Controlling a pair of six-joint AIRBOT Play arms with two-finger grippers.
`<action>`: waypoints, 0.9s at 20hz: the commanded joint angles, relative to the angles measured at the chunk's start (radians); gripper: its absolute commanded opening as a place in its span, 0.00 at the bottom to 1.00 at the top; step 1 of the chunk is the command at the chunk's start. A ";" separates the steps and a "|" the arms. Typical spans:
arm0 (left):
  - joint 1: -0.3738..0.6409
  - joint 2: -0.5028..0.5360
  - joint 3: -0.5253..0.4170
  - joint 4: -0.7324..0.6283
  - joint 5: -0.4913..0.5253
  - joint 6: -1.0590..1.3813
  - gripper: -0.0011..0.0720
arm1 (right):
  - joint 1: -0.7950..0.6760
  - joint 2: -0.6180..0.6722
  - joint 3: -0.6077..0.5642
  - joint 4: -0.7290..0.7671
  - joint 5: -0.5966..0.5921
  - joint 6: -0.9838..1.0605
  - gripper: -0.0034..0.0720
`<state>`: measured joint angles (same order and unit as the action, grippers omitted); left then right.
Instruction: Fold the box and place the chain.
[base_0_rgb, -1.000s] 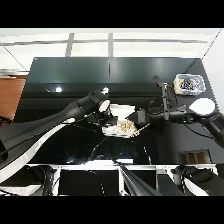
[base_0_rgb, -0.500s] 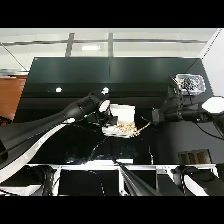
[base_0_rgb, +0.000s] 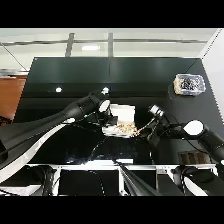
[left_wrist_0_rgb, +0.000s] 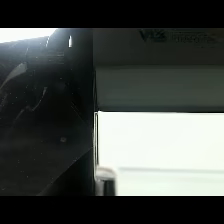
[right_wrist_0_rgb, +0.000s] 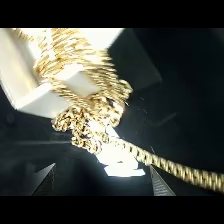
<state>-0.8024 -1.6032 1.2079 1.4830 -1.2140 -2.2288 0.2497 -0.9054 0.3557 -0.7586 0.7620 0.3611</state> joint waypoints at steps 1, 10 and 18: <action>0.000 0.000 0.000 0.000 0.001 0.000 0.05 | 0.079 -0.059 -0.023 0.037 -0.154 -0.254 1.00; 0.000 0.000 0.000 0.000 0.001 0.000 0.05 | 0.120 -0.126 -0.023 0.190 -0.236 -0.460 1.00; 0.000 0.000 0.000 0.000 0.000 0.000 0.05 | 0.129 -0.140 -0.023 0.217 -0.246 -0.444 0.68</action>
<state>-0.8024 -1.6035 1.2079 1.4830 -1.2140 -2.2288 0.3756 -1.0431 0.3328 -0.5598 0.5297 -0.0822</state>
